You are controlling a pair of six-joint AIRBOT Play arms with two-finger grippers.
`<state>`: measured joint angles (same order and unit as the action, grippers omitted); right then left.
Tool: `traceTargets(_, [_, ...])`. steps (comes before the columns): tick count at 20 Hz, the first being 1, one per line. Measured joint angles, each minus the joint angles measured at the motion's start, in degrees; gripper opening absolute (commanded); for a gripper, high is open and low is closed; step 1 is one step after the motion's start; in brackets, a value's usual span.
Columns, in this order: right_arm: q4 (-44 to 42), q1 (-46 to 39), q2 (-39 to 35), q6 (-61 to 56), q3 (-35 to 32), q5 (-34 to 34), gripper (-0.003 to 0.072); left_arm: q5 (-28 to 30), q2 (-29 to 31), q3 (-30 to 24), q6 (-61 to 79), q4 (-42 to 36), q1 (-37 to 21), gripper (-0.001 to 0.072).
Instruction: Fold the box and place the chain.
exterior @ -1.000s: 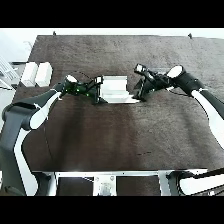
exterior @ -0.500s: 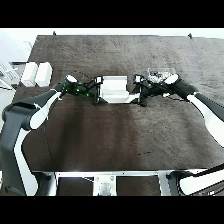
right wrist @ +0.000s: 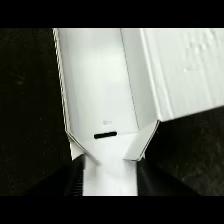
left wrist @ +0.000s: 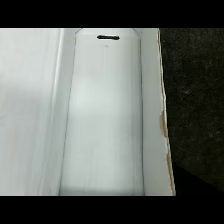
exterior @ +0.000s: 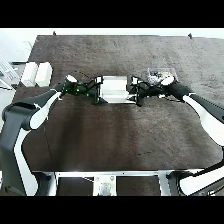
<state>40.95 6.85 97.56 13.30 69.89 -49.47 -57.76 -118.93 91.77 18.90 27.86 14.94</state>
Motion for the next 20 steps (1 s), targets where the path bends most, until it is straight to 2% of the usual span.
traceTargets(1, [-0.11, 0.39, 0.13, 0.39, 0.00, 0.04, 0.0265, 0.02, 0.00, 0.00, 0.00, 0.00, -0.02, 0.0415])
traceTargets(9, [-4.98, 2.71, 1.88, 2.64, 0.17, 2.78, 0.0267, -0.07, 0.00, 0.00, 0.00, 0.02, -0.02, 0.0415])
traceTargets(11, [-7.23, 3.21, 2.40, 3.80, 0.17, 3.50, 0.0353, -0.20, 0.02, -0.02, 0.02, 0.07, -0.07, 0.0415])
traceTargets(12, [-8.31, 3.37, 2.67, 4.28, 0.20, 3.78, 0.0489, -0.17, 0.02, 0.00, 0.02, 0.09, -0.04, 0.0415])
traceTargets(14, [-9.57, 3.54, 2.95, 5.18, 0.20, 4.11, 0.0513, -0.13, 0.02, -0.02, 0.00, 0.07, -0.02, 0.0415])
traceTargets(15, [-9.99, 3.61, 3.06, 5.53, 0.20, 4.31, 0.0581, -0.11, 0.02, -0.02, -0.04, 0.07, -0.02, 0.0415])
traceTargets(20, [-10.99, 3.69, 3.23, 6.58, 0.20, 4.61, 0.0580, 0.02, 0.02, -0.02, -0.11, 0.04, -0.02, 0.0415])
